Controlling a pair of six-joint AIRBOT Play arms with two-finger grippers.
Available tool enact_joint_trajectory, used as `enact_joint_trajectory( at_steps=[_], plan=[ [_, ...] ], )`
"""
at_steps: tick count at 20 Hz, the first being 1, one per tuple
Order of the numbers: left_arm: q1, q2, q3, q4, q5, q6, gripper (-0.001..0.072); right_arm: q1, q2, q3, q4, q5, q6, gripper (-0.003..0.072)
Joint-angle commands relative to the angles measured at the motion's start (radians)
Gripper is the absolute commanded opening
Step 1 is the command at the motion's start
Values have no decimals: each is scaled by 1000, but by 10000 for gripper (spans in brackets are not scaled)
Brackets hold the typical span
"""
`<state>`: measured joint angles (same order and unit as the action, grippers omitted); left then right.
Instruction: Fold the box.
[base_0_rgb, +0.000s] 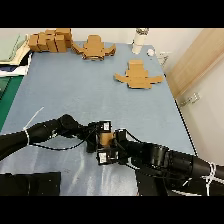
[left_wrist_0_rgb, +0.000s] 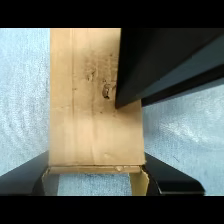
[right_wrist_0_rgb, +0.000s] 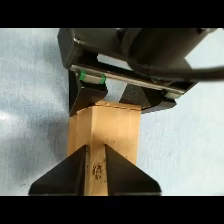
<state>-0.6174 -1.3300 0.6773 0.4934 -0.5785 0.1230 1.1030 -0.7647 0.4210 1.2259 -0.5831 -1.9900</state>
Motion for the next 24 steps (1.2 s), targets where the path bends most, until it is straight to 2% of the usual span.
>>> enact_joint_trajectory(
  at_steps=[1,5,6,7,8,15,24],
  plan=[
    [0,0,0,0,0,0,412,3,0,18,-7,-8,0,160],
    [0,0,0,0,1,0,412,21,22,23,-5,-32,0,167],
    [0,0,0,0,0,0,411,21,32,24,-2,-39,0,235],
    [0,0,0,0,0,0,412,20,38,24,2,-40,0,416],
    [0,0,0,0,0,0,412,20,38,24,3,-43,1,474],
    [0,0,0,0,0,0,412,18,-5,24,-19,8,11,473],
    [0,0,0,0,0,0,411,23,-42,42,37,-9,19,474]
  ],
)
